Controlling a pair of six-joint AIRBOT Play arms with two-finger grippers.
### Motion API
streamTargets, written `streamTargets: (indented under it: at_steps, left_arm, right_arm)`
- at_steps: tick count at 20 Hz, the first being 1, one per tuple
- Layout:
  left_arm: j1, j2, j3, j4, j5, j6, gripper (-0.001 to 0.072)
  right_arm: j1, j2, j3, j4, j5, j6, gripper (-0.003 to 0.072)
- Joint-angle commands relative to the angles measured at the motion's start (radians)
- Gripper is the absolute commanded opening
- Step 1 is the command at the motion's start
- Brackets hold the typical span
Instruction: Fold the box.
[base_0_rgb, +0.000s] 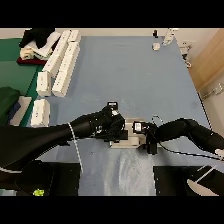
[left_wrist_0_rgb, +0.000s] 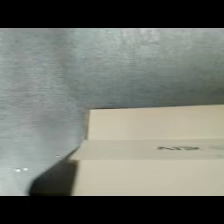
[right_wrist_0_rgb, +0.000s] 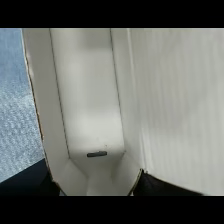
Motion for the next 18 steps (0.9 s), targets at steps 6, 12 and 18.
streamTargets:
  at_steps: [6, 12, 18]
  left_arm:
    - [0.0, -0.008, -0.002, 0.004, -0.01, -0.002, 0.0574]
    - [0.0, -0.046, -0.001, -0.008, 0.002, -0.001, 0.0399]
    - [-0.019, -0.046, -0.001, 0.041, 0.006, -0.05, 0.0013]
  right_arm:
    - [0.001, 0.001, 0.0, 0.0, 0.0, 0.0, 0.0523]
    - [0.001, 0.001, 0.0, 0.0, 0.0, 0.0, 0.0523]
    - [0.001, 0.001, 0.0, 0.0, 0.0, 0.0, 0.0523]
